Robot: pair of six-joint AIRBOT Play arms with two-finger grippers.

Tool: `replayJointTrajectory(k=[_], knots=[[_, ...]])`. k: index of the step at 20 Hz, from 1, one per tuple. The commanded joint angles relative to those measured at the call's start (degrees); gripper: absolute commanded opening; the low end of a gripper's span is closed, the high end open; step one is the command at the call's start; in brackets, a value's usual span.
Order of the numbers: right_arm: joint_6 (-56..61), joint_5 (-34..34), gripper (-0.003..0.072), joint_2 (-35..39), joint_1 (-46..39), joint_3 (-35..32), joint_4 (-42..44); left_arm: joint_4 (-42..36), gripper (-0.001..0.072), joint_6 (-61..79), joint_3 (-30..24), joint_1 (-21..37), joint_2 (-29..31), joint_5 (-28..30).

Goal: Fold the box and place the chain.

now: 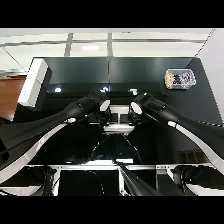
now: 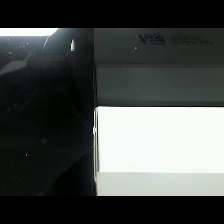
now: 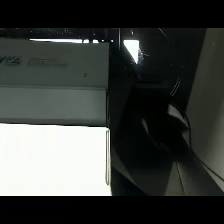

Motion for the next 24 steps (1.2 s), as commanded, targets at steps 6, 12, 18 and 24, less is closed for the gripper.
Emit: replayJointTrajectory(k=[6, 12, 18, 24], knots=[[0.04, 0.50, 0.0156, 0.35, 0.07, 0.04, -1.20, 0.02, 0.0028, 0.07, 0.02, 0.02, 0.00, 0.09], [-0.42, 0.46, 0.0205, 0.37, 0.22, 0.04, -1.31, 0.02, 0.0028, 0.07, 0.02, 0.04, 0.00, 0.11], [-4.76, 2.99, 0.0501, 6.69, 0.00, 0.33, -2.75, 0.20, 0.0028, 0.07, 0.02, 0.02, 0.02, 0.09], [-9.07, 3.04, 0.0500, 24.57, -2.91, 1.55, -25.40, 0.22, 0.0028, 0.09, 0.02, 0.02, 0.00, 0.11]])
